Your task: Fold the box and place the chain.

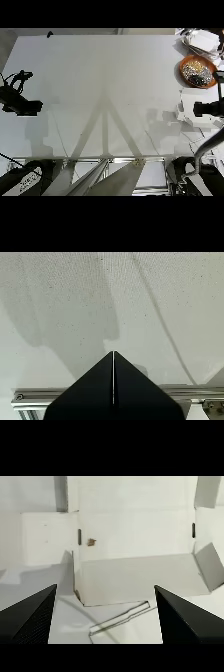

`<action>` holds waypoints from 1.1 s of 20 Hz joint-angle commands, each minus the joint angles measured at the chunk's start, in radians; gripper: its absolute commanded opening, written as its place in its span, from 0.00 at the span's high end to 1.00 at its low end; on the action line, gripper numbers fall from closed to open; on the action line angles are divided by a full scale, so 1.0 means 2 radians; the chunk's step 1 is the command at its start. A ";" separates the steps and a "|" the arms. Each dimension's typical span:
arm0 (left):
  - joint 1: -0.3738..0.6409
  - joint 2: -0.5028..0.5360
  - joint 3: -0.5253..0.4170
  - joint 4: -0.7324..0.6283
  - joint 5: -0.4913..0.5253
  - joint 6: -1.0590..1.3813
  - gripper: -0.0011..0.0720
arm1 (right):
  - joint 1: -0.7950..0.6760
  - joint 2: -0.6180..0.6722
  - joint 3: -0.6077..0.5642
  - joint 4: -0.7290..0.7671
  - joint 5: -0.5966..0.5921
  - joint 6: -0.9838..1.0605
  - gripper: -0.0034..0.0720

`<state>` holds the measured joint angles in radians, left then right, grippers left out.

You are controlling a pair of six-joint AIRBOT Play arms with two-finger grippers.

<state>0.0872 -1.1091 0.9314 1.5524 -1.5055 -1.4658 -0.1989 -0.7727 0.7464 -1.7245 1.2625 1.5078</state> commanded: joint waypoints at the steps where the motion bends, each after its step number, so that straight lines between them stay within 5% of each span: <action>1: 0.000 0.000 0.000 0.000 0.000 0.000 0.97 | -0.031 0.000 0.014 0.002 0.036 -0.029 0.02; 4: 0.000 0.000 0.000 0.000 0.000 0.000 0.97 | -0.031 0.000 0.014 0.002 0.047 -0.029 0.02; 5: 0.000 0.000 0.000 0.000 0.000 0.000 0.97 | -0.031 0.000 0.014 0.001 0.043 -0.029 0.12; 7: 0.000 0.000 0.000 0.000 0.000 0.000 0.97 | -0.031 0.000 0.014 -0.022 0.014 -0.044 0.77; 14: 0.000 0.000 0.000 0.000 0.000 0.000 0.97 | -0.067 -0.040 0.019 -0.173 -0.029 -0.031 0.67; 16: 0.000 0.000 0.000 0.000 0.000 0.000 0.97 | -0.112 -0.077 0.019 -0.173 -0.046 -0.037 0.27; 18: 0.000 0.000 0.000 0.000 0.000 0.000 0.97 | -0.154 -0.116 0.019 -0.179 -0.071 -0.047 0.10; 22: 0.001 0.000 0.000 0.000 0.000 0.000 0.97 | -0.191 -0.179 0.041 -0.181 -0.126 -0.064 0.13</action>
<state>0.0872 -1.1088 0.9314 1.5528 -1.5051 -1.4658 -0.5251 -1.0439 0.8005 -2.0712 1.0912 1.4120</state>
